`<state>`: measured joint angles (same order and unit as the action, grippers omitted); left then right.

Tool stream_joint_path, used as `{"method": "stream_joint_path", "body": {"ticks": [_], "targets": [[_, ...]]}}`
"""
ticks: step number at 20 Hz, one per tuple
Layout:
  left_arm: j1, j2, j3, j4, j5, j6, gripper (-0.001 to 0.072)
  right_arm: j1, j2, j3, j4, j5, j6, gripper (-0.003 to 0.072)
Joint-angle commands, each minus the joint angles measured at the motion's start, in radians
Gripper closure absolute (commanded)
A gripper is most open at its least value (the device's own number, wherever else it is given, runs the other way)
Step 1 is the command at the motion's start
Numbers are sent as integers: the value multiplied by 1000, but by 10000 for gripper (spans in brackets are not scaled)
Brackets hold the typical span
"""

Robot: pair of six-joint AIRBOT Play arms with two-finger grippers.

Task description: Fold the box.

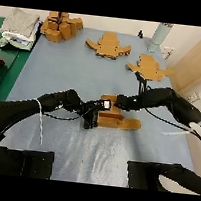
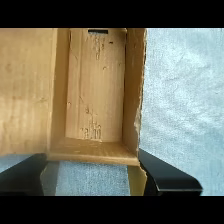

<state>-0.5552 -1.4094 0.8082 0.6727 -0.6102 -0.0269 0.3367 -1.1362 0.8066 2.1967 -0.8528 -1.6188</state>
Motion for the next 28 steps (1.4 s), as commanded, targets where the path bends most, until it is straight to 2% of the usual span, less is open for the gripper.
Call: {"method": "stream_joint_path", "body": {"ticks": [1,5,12,16,19,20,23,24,25,26,27,28], "targets": [[0,0,1,0,0,0,188,0,-171,69,-20,-3,-93,686],[0,0,1,0,0,0,187,1,-254,66,-20,-39,-142,686],[0,0,1,0,0,0,188,2,-238,68,-19,-46,-191,686],[0,-1,1,0,0,0,188,2,-82,68,-47,-65,-225,686],[0,-1,1,0,0,0,188,18,84,45,-126,-158,-277,687],[0,0,1,0,0,0,188,25,143,19,-162,-186,-288,687],[0,0,1,0,0,0,188,33,309,-117,-178,-306,-492,684],[0,-1,1,0,0,0,188,33,345,-165,-192,-322,-547,625],[0,-1,1,0,0,0,188,33,367,-202,-220,-317,-602,417],[0,0,1,0,0,0,188,33,378,-232,-272,-296,-658,254],[0,0,1,0,0,0,188,33,377,-250,-325,-267,-692,177],[0,0,1,0,0,0,188,33,369,-263,-385,-220,-716,153]]}}
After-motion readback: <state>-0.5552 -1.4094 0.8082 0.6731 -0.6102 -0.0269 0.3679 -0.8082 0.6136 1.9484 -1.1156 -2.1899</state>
